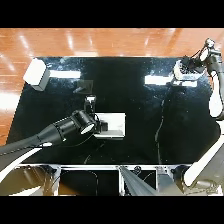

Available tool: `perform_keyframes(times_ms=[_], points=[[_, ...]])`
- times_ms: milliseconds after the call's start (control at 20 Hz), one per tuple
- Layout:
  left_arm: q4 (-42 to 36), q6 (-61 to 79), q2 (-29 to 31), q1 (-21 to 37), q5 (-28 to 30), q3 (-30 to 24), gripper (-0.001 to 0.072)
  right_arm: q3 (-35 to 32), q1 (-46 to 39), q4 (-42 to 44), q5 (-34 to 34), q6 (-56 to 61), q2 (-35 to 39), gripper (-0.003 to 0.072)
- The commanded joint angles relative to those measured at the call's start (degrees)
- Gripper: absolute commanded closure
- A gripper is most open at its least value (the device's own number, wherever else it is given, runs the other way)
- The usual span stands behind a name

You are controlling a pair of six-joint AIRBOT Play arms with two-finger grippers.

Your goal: Fold the box and place the chain.

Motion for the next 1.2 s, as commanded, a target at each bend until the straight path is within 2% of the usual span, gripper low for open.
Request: perform_keyframes(times_ms=[0,50,100,150,350,750,900,950,1000,1050,1150], points=[[-0.3,0.1,0.0,0.0,0.0,0.0,0.0688,0.1,0.0,0.3,-0.7,0.0,-0.4,0.0347],[-0.4,0.1,0.0,0.0,0.0,0.0,0.0688,0.1,0.0,0.3,-0.5,0.0,-0.4,0.0355],[-0.4,0.1,0.0,0.0,0.0,0.0,0.0688,0.1,0.1,0.4,-0.4,-0.2,-0.4,0.052],[-0.4,0.1,0.0,0.0,0.0,0.0,0.0688,0.1,0.0,0.8,-0.5,-0.2,-0.4,0.065],[-0.5,0.1,0.0,0.0,0.0,0.0,0.0688,0.2,0.1,1.3,1.4,-0.4,2.5,0.0649],[-0.3,0.1,0.0,0.0,0.2,0.0,0.0688,0.2,0.3,0.5,8.2,-6.5,19.4,0.0651],[-0.3,0.1,0.0,0.0,0.2,0.0,0.0688,0.2,-0.1,0.5,10.8,-6.7,22.0,0.0649],[-0.3,0.1,0.0,0.0,0.2,0.0,0.0688,0.0,-0.2,0.5,12.8,-6.7,21.6,0.0631],[-0.3,0.1,0.0,0.0,0.3,0.0,0.0688,-0.1,-0.3,0.5,14.4,-6.7,20.3,0.0399],[-0.3,0.1,0.0,0.0,0.3,0.0,0.0688,-0.1,-0.3,0.8,15.4,-6.8,18.7,0.0222],[-0.3,0.1,0.0,0.0,0.2,0.0,0.0688,-0.1,-0.3,1.2,14.8,-7.5,15.2,0.0205]])
